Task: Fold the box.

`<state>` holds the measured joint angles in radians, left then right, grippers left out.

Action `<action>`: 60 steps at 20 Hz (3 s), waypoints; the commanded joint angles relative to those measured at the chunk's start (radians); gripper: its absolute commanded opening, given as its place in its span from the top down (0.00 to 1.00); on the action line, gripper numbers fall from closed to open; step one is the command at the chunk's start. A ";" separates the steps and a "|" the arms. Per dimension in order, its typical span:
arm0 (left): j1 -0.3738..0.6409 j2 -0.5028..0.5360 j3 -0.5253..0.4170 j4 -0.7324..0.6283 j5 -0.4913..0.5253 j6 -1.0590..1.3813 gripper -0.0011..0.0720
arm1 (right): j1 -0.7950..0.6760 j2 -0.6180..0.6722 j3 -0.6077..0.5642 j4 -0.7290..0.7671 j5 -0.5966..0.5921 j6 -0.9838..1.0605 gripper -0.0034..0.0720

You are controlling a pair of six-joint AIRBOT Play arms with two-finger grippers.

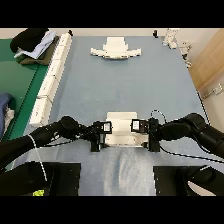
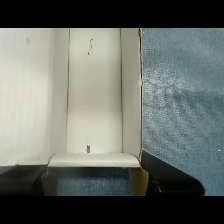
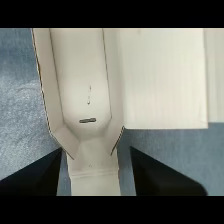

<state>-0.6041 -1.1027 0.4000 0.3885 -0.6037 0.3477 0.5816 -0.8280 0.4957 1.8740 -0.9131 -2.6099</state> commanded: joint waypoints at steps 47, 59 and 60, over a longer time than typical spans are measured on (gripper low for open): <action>0.000 0.000 0.001 0.000 0.000 0.000 0.35 | -0.726 -0.039 0.047 0.047 -0.322 1.049 0.96; 0.000 0.000 0.001 0.000 0.000 0.000 0.35 | -0.697 -0.151 -0.095 0.431 -0.333 0.776 0.96; 0.000 0.000 0.001 0.000 0.000 0.000 0.35 | -0.671 -0.151 -0.095 0.432 -0.325 0.777 0.96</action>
<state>-0.6041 -1.1027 0.4000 0.3885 -0.6037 0.3477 -0.1364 -0.9745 0.4084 2.2635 -1.2400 -1.8076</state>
